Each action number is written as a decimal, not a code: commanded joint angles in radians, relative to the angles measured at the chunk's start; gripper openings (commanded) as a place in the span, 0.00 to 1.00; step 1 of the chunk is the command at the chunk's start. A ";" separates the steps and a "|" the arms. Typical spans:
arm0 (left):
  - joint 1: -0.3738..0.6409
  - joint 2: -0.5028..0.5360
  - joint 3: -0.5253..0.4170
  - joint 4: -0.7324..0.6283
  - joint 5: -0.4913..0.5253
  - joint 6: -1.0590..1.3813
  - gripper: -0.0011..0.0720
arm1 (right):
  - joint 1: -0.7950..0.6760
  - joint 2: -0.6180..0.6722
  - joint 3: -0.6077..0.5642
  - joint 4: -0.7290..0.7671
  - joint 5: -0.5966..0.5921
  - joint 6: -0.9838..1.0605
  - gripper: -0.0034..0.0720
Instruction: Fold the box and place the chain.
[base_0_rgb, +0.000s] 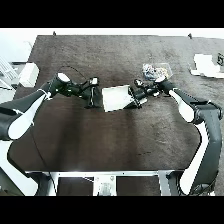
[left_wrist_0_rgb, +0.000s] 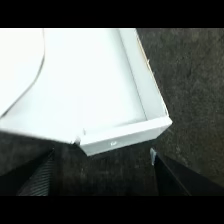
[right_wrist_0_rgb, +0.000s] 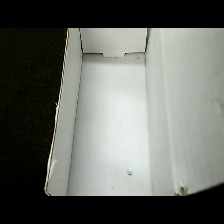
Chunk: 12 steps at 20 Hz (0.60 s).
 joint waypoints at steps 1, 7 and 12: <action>-0.003 -0.013 0.000 -0.007 0.001 0.015 1.00 | 0.001 0.000 0.001 0.000 0.000 0.000 0.43; -0.004 -0.037 0.000 -0.048 -0.038 0.015 1.00 | 0.001 0.000 0.000 0.000 0.000 0.000 0.43; -0.004 -0.042 0.000 -0.076 -0.035 0.014 1.00 | 0.001 0.000 0.000 0.000 0.000 0.000 0.43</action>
